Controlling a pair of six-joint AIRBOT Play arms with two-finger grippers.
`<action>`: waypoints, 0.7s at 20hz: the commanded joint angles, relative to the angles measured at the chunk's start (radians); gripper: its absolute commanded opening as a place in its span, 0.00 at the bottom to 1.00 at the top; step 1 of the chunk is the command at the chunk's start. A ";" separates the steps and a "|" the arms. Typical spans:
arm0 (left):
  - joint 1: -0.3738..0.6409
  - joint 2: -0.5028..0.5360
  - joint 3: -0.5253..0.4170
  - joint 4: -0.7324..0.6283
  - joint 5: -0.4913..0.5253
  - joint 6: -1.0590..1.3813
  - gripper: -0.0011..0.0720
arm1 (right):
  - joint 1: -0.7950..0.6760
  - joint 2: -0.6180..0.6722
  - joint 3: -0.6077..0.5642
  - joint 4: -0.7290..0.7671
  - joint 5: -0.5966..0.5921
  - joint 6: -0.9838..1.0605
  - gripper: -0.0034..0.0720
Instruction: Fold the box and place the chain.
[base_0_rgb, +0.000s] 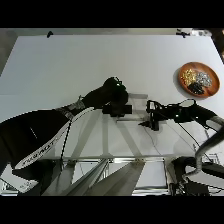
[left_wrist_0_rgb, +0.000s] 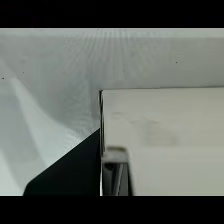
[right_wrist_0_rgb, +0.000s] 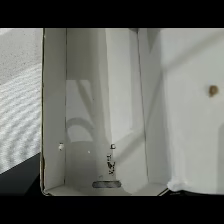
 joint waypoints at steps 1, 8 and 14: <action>-0.006 -0.002 -0.028 0.003 -0.023 -0.049 0.20 | 0.000 0.001 0.000 0.000 -0.001 0.000 0.59; -0.015 -0.002 -0.029 0.000 -0.054 -0.066 0.03 | 0.000 0.001 0.000 0.000 -0.001 0.000 0.59; -0.035 -0.002 -0.029 0.027 -0.052 -0.082 0.14 | 0.000 0.001 0.000 0.000 -0.001 0.000 0.59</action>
